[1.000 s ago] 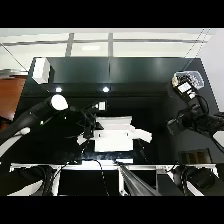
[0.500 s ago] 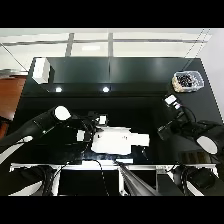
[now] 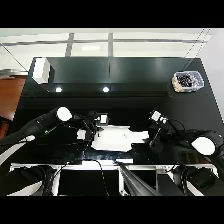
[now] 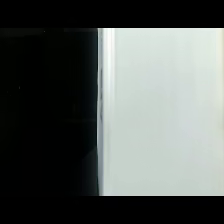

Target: Fold the box and place the chain.

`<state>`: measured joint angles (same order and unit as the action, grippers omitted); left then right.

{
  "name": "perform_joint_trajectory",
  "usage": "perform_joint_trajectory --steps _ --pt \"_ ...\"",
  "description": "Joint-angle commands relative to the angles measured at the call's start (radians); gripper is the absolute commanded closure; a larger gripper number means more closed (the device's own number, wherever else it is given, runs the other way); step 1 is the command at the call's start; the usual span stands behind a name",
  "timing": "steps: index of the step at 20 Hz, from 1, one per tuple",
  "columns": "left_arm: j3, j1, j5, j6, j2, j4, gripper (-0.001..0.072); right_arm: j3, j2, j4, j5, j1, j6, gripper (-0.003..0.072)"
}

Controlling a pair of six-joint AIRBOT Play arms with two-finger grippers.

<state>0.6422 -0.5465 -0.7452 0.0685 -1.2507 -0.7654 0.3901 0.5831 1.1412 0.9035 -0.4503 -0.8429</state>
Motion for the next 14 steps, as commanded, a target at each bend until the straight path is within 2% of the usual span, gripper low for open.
perform_joint_trajectory --steps 1,5,9,14 --pt "0.0 0.0 0.0 -0.002 -0.001 0.0 0.068 -0.04 0.0 -0.176 0.003 -0.002 0.172 -0.0008" --pt "-0.005 0.0 -0.076 -0.033 -0.001 0.0 0.0681 -0.094 0.0 -0.172 -0.034 -0.084 0.293 -0.0008" --pt "-0.02 0.0 -0.023 -0.039 -0.001 -0.001 0.068 -0.137 0.004 -0.157 -0.19 -0.185 0.321 -0.0008" --pt "-0.02 0.0 0.006 -0.039 -0.001 0.0 0.068 -0.138 0.066 -0.1 -0.237 -0.267 0.332 -0.0007"
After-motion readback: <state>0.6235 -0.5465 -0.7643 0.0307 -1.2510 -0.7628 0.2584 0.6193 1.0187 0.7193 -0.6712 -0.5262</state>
